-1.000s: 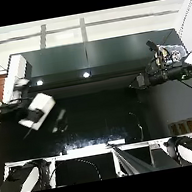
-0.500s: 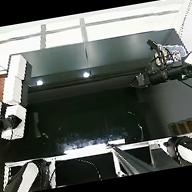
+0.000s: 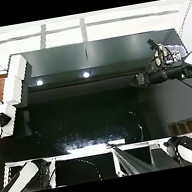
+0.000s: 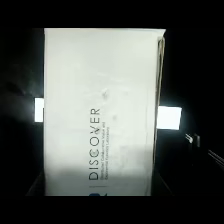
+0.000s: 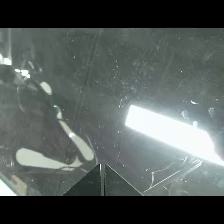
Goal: Fold the box and place the chain.
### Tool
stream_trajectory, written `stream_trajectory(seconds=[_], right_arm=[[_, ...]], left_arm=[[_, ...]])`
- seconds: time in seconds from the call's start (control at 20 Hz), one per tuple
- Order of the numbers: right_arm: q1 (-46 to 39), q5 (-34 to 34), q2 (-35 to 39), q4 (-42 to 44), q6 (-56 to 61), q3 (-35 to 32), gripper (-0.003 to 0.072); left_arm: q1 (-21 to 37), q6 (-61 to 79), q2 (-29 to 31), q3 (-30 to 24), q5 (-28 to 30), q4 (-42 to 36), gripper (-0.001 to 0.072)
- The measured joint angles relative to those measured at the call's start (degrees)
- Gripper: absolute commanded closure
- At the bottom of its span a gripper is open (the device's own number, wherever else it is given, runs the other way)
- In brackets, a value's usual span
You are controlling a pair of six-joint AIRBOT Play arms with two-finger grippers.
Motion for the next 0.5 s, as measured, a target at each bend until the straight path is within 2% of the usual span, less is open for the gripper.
stream_trajectory(seconds=[0.05, 0.1, 0.3, 0.5], right_arm=[[0.00, -0.09, 0.00, 0.00, 0.20, 0.00, 0.0646], [0.00, -0.17, 0.00, 0.00, 0.37, 0.00, 0.0646], [0.00, -0.31, 0.00, -0.02, 1.70, 0.00, 0.0646], [0.00, -0.26, 0.00, -0.02, 2.73, 0.00, 0.0646]], left_arm=[[0.00, 0.87, -0.70, 0.17, 0.94, -0.04, 0.0109], [-0.02, 1.88, -1.31, 0.31, 1.92, -0.26, -0.0009], [-0.79, 5.18, -2.97, 0.72, 6.36, -0.92, -0.0009], [-3.39, 4.50, -2.75, 3.41, 7.69, -2.69, -0.0009]])
